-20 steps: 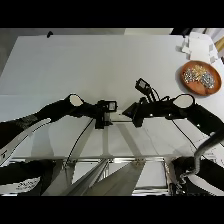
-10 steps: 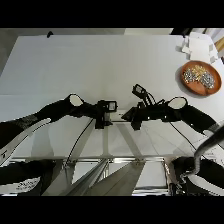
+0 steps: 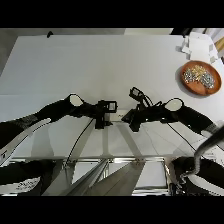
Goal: Fold the box and place the chain.
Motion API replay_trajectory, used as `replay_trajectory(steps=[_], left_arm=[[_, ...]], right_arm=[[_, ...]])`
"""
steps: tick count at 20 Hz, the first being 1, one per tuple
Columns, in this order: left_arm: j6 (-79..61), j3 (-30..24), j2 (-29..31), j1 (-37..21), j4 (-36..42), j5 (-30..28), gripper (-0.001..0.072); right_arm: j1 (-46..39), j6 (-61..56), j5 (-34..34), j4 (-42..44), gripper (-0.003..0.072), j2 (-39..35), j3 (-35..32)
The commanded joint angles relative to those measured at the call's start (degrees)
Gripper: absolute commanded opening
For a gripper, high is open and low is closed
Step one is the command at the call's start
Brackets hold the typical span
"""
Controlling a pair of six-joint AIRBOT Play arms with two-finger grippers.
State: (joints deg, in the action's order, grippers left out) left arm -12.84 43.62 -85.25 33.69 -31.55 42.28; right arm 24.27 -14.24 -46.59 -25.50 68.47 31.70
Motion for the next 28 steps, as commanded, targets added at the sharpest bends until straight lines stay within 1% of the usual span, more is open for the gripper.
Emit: replay_trajectory(steps=[1, 4, 7, 14, 19, 21, 22, 24, 26, 28], left_arm=[[0.0, 0.0, 0.0, 0.0, 0.0, 0.0, 0.0013], [0.0, 0.0, 0.0, 0.0, 0.0, 0.0, 0.0013], [0.0, 0.0, 0.0, 0.0, 0.0, 0.0, 0.0013], [0.0, 0.0, 0.0, 0.0, 0.0, 0.0, 0.0013], [0.0, 0.0, 0.0, 0.0, 0.0, 0.0, 0.0013], [0.0, 0.0, 0.0, 0.0, 0.0, 0.0, 0.0013], [0.0, 0.0, 0.0, 0.0, 0.0, 0.0, 0.0013], [0.0, 0.0, 0.0, 0.0, 0.0, 0.0, 0.0013], [0.0, 0.0, 0.0, 0.0, 0.0, 0.0, 0.0013], [0.0, 0.0, 0.0, 0.0, 0.0, 0.0, 0.0013]], right_arm=[[0.1, -1.2, 3.1, -1.6, 0.0015, 0.1, -0.5], [0.4, -1.2, 3.5, -1.8, 0.0015, 0.1, -0.7], [2.6, -2.1, 4.9, -4.1, 0.0015, 0.1, -0.7], [3.0, -2.5, 5.0, -4.1, 0.0015, -0.1, -0.7], [2.9, -2.8, 5.1, -4.1, 0.0015, -5.2, -0.6], [2.4, -5.1, 5.3, -6.4, 0.0015, -9.0, -0.6], [1.8, -7.2, 5.1, -8.5, 0.0015, -11.0, -0.6], [0.2, -14.7, 3.7, -16.0, 0.0015, -16.0, -0.6], [-1.7, -27.2, -0.2, -28.0, 0.0015, -21.3, -0.6], [-4.0, -44.3, -8.9, -43.1, 0.0015, -25.3, -0.6]])
